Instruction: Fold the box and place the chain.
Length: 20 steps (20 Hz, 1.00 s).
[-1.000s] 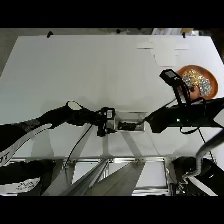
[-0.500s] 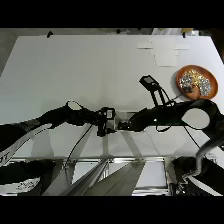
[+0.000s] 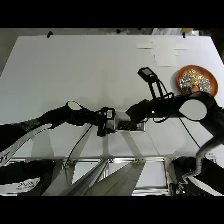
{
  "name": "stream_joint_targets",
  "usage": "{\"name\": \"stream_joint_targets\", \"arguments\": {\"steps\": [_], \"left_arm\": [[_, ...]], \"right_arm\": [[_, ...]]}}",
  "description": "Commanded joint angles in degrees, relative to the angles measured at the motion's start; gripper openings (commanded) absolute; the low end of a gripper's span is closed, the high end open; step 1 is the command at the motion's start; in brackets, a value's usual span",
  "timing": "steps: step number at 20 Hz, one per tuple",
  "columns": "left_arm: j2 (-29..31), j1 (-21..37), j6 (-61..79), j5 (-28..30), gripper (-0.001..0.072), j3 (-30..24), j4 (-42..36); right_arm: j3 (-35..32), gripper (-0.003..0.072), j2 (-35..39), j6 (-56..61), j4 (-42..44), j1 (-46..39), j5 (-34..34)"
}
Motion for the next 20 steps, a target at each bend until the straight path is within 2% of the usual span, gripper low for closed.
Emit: {"name": "stream_joint_targets", "arguments": {"steps": [1, 3, 4, 5, 7, 9, 10, 12, 13, 14, 15, 20], "left_arm": [[0.0, 0.0, 0.0, 0.0, 0.0212, 0.1, 0.0], [0.0, 0.0, 0.0, 0.0, 0.0212, 0.1, 0.0], [0.0, 0.0, 0.0, 0.0, 0.0212, 0.1, 0.0], [0.0, 0.0, 0.0, 0.0, 0.0212, 0.1, 0.0], [0.0, 0.0, 0.0, 0.0, 0.0212, 0.1, 0.0], [0.0, 0.0, 0.0, 0.0, 0.0212, 0.1, 0.0], [0.0, 0.0, 0.0, 0.0, 0.0212, 0.1, 0.0], [0.0, 0.0, 0.0, 0.0, 0.0212, 0.1, 0.0], [0.0, 0.0, 0.0, 0.0, 0.0212, 0.1, 0.0], [0.0, 0.0, 0.0, 0.0, 0.0212, 0.1, 0.0], [0.0, 0.0, 0.0, 0.0, 0.0212, 0.1, 0.0], [0.0, 0.0, 0.0, 0.0, 0.0212, 0.1, 0.0]], "right_arm": [[5.1, 0.0305, -0.1, -3.1, -0.1, -4.2, 4.5], [7.0, 0.0292, -0.2, -3.7, -0.6, -8.0, 4.3], [7.4, 0.0243, -0.2, -3.7, -2.2, -10.2, 3.7], [7.4, 0.0208, -0.2, -3.7, -4.6, -12.5, 3.5], [7.4, 0.0192, -1.3, -1.6, -11.4, -17.6, 4.9], [7.4, 0.0067, -3.8, -0.9, -16.5, -21.9, 7.7], [7.4, 0.0036, -5.7, -0.9, -17.7, -23.4, 9.2], [7.3, 0.0050, -9.9, -0.9, -18.2, -24.9, 11.1], [6.9, 0.0142, -12.0, -0.9, -18.2, -24.9, 11.3], [6.3, 0.0266, -14.0, -0.9, -18.2, -24.9, 11.1], [5.6, 0.0304, -16.0, -0.9, -18.2, -24.9, 11.0], [0.0, 0.0303, -22.6, -0.9, -18.8, -24.9, 7.3]]}}
